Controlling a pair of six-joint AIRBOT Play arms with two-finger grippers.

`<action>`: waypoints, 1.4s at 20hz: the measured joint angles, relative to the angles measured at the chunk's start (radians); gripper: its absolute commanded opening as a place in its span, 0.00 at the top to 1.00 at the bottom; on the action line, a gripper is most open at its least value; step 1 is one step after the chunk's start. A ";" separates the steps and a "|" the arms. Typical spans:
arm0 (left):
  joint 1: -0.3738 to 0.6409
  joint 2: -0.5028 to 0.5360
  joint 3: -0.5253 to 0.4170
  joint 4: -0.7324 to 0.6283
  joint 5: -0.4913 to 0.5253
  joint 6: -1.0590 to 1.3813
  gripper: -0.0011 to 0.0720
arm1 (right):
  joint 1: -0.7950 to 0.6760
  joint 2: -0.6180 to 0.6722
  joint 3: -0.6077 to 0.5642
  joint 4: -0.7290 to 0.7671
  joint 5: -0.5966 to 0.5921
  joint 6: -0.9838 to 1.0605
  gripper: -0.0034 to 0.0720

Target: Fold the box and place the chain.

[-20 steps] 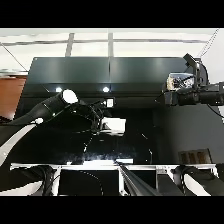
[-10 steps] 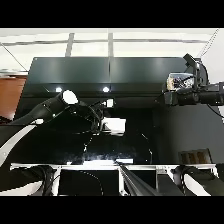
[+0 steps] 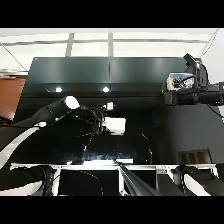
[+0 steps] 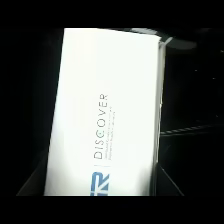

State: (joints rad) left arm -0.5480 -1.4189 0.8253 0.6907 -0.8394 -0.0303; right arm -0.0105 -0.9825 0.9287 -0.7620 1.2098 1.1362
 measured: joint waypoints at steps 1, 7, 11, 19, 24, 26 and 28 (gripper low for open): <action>-0.008 -0.005 -0.003 -0.003 0.017 0.000 0.01 | 0.000 0.000 0.000 0.000 -0.002 0.000 0.94; 0.000 0.007 -0.001 0.058 0.032 -0.087 0.63 | 0.000 0.000 0.000 0.001 -0.008 0.000 0.94; 0.180 0.048 0.046 0.155 0.043 -0.255 0.57 | 0.000 0.000 0.000 0.001 -0.010 0.000 0.94; 0.776 -0.107 0.409 0.275 0.065 -0.694 0.57 | 0.000 0.000 0.000 0.002 -0.010 0.041 0.94; 0.926 -0.349 0.736 0.400 0.016 -0.891 0.57 | 0.000 0.000 0.000 0.002 -0.010 0.063 0.94; 0.938 -0.435 0.821 0.424 -0.001 -0.932 0.57 | 0.002 0.000 0.000 0.002 -0.010 0.069 0.94; 0.936 -0.504 0.887 0.435 0.003 -0.959 0.31 | 0.008 0.000 0.000 0.002 -0.010 0.070 0.94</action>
State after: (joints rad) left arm 0.3878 -1.9232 1.7126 1.1259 -0.8364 -0.9897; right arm -0.0025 -0.9825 0.9283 -0.7601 1.1995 1.2064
